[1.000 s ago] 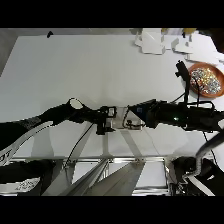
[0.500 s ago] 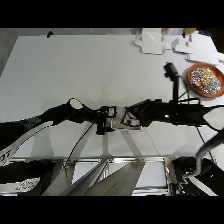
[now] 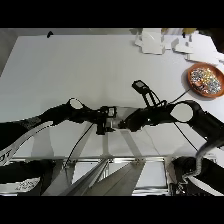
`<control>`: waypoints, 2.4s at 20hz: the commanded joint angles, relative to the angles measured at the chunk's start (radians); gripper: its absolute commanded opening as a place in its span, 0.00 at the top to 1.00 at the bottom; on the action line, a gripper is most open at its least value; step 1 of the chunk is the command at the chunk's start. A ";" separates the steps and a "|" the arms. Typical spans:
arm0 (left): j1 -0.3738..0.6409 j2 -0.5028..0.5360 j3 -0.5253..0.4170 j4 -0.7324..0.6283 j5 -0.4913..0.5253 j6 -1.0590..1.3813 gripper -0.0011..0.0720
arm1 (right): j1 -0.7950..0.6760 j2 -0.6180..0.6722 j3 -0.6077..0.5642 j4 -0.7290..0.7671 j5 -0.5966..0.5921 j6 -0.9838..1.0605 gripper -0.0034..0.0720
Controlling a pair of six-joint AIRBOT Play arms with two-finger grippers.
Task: Fold the box and place the chain.
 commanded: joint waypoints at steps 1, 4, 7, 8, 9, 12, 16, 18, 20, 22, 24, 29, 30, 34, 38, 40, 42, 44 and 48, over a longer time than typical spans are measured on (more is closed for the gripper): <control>0.000 0.001 0.000 0.000 0.000 0.000 0.81 | -0.083 0.035 0.076 -0.116 0.115 0.011 0.72; 0.000 0.001 0.000 0.000 0.000 0.000 0.81 | -0.215 0.081 0.113 -0.308 0.167 0.084 0.84; 0.000 0.001 0.000 0.000 0.000 0.000 0.81 | -0.320 0.048 0.111 -0.462 0.199 0.165 0.92; 0.000 0.001 0.000 0.000 0.000 0.000 0.81 | -0.343 0.025 0.109 -0.485 0.193 0.183 0.92; 0.000 0.001 0.000 0.000 0.000 0.000 0.81 | -0.360 -0.005 0.109 -0.496 0.183 0.187 0.92; 0.000 0.001 0.000 0.000 0.000 0.000 0.81 | -0.373 -0.107 0.109 -0.499 0.143 0.187 0.78; 0.000 0.001 0.000 0.000 0.000 0.000 0.81 | -0.373 -0.238 0.109 -0.499 0.109 0.187 0.69; 0.000 0.001 0.000 0.000 0.000 0.000 0.81 | -0.373 -0.286 0.109 -0.497 0.108 0.187 0.69; 0.000 0.001 0.000 0.000 0.000 0.000 0.81 | -0.373 -0.322 0.109 -0.497 0.107 0.187 0.69; 0.000 0.001 0.000 0.000 0.000 0.000 0.81 | -0.373 -0.346 0.109 -0.496 0.103 0.188 0.69; 0.000 0.001 0.000 0.000 0.000 0.000 0.81 | -0.373 -0.354 0.109 -0.494 0.091 0.190 0.69; 0.000 0.001 0.000 0.000 0.000 0.000 0.81 | -0.373 -0.377 0.109 -0.495 0.077 0.229 0.60; 0.000 0.001 0.000 0.000 0.000 0.000 0.81 | -0.373 -0.386 0.109 -0.495 0.078 0.237 0.60; 0.000 0.001 0.000 0.000 0.000 0.000 0.81 | -0.373 -0.413 0.109 -0.495 0.108 0.258 0.76; 0.000 0.001 0.000 0.000 0.000 0.000 0.81 | -0.373 -0.391 0.110 -0.507 0.135 0.257 0.94; 0.000 0.001 0.000 0.000 0.000 0.000 0.81 | -0.373 -0.354 0.109 -0.510 0.148 0.256 0.94; 0.000 0.001 0.000 0.000 0.000 0.000 0.81 | -0.372 -0.297 0.109 -0.510 0.178 0.253 0.94; 0.000 0.001 0.000 0.000 0.000 0.000 0.81 | -0.372 -0.222 0.109 -0.510 0.212 0.246 0.94; 0.000 0.001 0.000 0.000 0.000 0.000 0.81 | -0.372 -0.042 0.109 -0.484 0.284 0.218 0.94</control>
